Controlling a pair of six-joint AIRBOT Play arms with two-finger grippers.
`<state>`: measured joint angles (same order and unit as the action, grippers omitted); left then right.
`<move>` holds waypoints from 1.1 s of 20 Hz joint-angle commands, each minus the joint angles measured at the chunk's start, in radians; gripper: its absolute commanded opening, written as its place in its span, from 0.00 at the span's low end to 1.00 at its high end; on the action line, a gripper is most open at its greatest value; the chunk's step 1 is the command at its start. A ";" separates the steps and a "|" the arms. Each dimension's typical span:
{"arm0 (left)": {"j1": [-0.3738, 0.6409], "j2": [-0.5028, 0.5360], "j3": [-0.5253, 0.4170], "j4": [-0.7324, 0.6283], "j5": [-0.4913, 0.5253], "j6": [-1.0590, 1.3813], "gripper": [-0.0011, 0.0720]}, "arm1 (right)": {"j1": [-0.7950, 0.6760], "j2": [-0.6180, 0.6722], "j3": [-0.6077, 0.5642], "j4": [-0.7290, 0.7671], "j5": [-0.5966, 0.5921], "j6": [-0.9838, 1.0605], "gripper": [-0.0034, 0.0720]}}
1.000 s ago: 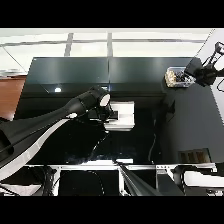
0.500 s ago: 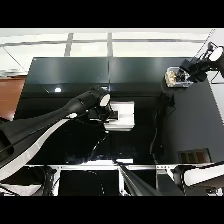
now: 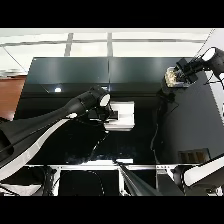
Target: Fold the box and place the chain.
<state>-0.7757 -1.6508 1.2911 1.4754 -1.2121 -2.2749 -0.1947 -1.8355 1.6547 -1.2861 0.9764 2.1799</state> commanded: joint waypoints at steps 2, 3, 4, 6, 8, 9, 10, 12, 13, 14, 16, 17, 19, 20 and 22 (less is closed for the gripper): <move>0.000 0.000 0.000 0.001 0.000 0.000 0.05 | 0.021 -0.033 0.005 0.031 -0.048 0.027 0.76; 0.000 0.000 0.000 0.001 0.000 0.000 0.05 | 0.027 -0.037 0.010 0.034 -0.061 0.027 0.76; 0.000 0.000 0.000 0.001 0.000 0.000 0.05 | 0.033 -0.042 0.016 0.034 -0.069 0.027 0.76; 0.000 0.000 0.000 0.001 0.000 0.000 0.05 | 0.035 -0.056 0.024 0.033 -0.058 0.026 0.71; 0.000 0.000 0.000 0.001 -0.002 0.000 0.05 | 0.034 -0.067 0.023 0.030 -0.041 0.025 0.61; 0.000 0.000 0.000 0.001 -0.002 0.000 0.05 | 0.035 -0.071 0.023 0.030 -0.039 0.018 0.61; 0.000 0.000 0.000 0.001 -0.002 0.001 0.05 | 0.035 -0.072 0.023 0.030 -0.032 0.007 0.61; 0.000 0.000 0.000 0.001 -0.002 0.000 0.05 | 0.034 -0.072 0.023 0.026 -0.022 -0.016 0.61; 0.000 0.000 0.000 0.001 -0.001 0.000 0.05 | 0.035 -0.072 0.023 0.026 -0.016 -0.053 0.61; 0.000 0.000 0.000 0.001 -0.001 0.001 0.05 | 0.035 -0.073 0.023 0.026 -0.011 -0.092 0.60; 0.000 0.000 0.000 0.005 -0.001 0.001 0.05 | 0.034 -0.072 0.023 0.019 -0.008 -0.143 0.30; 0.000 0.000 0.000 0.005 -0.001 0.000 0.05 | 0.034 -0.072 0.023 0.019 -0.009 -0.167 0.11; 0.000 0.000 0.000 0.005 -0.001 0.000 0.05 | 0.034 -0.071 0.024 0.019 -0.010 -0.185 0.07; 0.000 0.000 0.000 0.004 -0.001 0.000 0.05 | 0.033 -0.068 0.024 0.019 -0.007 -0.202 0.07; 0.000 0.000 0.000 0.005 -0.002 0.000 0.05 | 0.032 -0.054 0.024 0.034 -0.003 -0.269 0.06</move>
<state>-0.7753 -1.6508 1.2911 1.4799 -1.2137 -2.2745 -0.1612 -1.9018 1.6772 -1.2629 0.9749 1.9968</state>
